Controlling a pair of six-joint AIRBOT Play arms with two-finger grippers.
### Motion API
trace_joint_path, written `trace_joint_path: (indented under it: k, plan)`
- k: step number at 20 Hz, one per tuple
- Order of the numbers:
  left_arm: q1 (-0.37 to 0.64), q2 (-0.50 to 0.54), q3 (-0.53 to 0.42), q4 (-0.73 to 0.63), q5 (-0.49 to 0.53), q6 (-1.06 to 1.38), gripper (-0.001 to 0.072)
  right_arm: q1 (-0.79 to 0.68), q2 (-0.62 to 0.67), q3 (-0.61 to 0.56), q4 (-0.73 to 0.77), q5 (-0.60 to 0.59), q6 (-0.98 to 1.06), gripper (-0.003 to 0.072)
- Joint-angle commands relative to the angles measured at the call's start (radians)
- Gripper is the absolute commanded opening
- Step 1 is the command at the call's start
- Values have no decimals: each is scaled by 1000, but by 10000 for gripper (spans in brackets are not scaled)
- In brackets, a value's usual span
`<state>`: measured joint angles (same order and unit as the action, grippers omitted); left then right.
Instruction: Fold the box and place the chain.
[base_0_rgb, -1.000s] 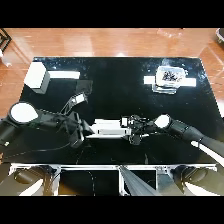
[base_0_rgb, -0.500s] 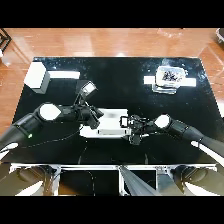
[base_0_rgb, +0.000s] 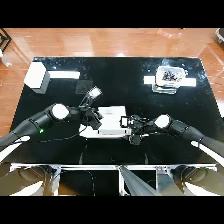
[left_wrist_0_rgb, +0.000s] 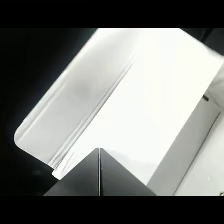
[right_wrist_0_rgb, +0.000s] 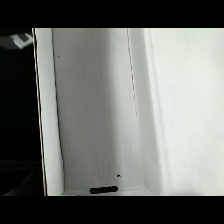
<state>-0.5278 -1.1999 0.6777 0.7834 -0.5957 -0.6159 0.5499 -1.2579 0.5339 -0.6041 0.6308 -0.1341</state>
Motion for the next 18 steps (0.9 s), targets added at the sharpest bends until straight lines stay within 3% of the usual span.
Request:
trace_joint_path:
  k: [1,7,12,13,15,18]
  plan:
    - [8,11,33,103,-29,4,20,1,0,0,0,1,1,305]
    - [168,146,112,186,-239,3,20,1,0,0,0,1,1,305]
    - [406,190,111,184,-550,3,20,1,0,0,0,1,1,305]
    - [429,190,108,183,-602,3,60,1,0,0,1,1,1,305]
    - [432,190,86,180,-628,-28,647,1,0,0,1,1,1,305]
    - [380,177,52,184,-616,3,639,1,0,0,0,0,1,305]
